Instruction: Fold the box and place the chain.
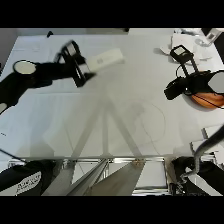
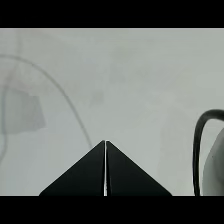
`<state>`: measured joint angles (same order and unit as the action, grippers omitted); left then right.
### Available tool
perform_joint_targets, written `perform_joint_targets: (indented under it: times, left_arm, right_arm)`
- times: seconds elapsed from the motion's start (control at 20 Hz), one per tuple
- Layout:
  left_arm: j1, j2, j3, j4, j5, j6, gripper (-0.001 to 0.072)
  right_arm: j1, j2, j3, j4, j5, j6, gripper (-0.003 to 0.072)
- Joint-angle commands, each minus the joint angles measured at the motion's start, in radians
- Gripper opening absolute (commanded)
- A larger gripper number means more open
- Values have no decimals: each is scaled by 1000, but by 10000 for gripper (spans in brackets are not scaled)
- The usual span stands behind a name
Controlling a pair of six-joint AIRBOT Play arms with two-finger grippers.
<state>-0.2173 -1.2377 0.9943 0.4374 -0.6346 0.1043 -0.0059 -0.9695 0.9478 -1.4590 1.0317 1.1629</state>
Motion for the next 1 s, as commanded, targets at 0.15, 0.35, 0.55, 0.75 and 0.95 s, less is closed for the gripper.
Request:
perform_joint_targets:
  times: [0.15, 0.35, 0.55, 0.75, 0.95]
  left_arm:
    - [116, 121, 1, 2, 517, -344, 7]
    - [285, 118, 1, 2, 516, -526, 5]
    - [435, 106, 1, 40, 419, -591, 3]
    - [508, 49, -1, 465, 253, -950, 3]
    - [509, -45, -1, 768, 183, -1216, 4]
  right_arm:
    - [0, 1, 1, 0, 0, 0, 11]
    - [0, 1, 1, 0, 0, 0, 11]
    - [0, 1, 1, 0, 0, 0, 11]
    - [0, 1, 1, 0, 0, 0, 11]
    - [0, 1, 1, 0, 0, 0, 11]
